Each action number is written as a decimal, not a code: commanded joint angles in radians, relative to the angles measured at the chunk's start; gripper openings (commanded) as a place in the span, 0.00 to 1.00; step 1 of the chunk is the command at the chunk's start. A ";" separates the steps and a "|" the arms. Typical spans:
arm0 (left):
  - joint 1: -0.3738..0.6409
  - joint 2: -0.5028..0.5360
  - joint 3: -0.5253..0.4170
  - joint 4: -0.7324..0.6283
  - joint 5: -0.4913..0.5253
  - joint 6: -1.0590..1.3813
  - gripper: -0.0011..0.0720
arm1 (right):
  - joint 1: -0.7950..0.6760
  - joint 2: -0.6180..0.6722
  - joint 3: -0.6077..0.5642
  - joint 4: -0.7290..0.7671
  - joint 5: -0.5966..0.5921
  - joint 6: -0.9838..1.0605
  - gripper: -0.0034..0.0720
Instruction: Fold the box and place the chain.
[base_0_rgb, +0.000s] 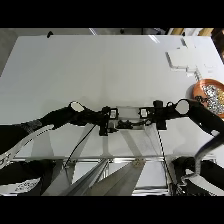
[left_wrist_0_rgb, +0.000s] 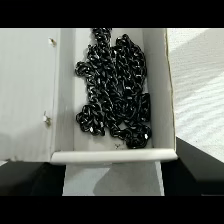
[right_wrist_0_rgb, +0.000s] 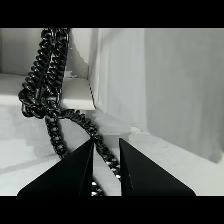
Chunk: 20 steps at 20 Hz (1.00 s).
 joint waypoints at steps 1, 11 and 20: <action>0.000 0.000 0.000 0.000 0.000 0.000 0.39 | 0.001 -0.003 0.000 -0.012 -0.002 -0.013 0.25; 0.000 0.000 0.000 0.000 0.000 0.000 0.39 | 0.001 -0.004 -0.005 -0.045 0.009 -0.013 0.17; 0.000 0.000 0.000 0.000 0.000 0.000 0.39 | 0.001 0.160 -0.031 -0.044 0.089 -0.007 0.07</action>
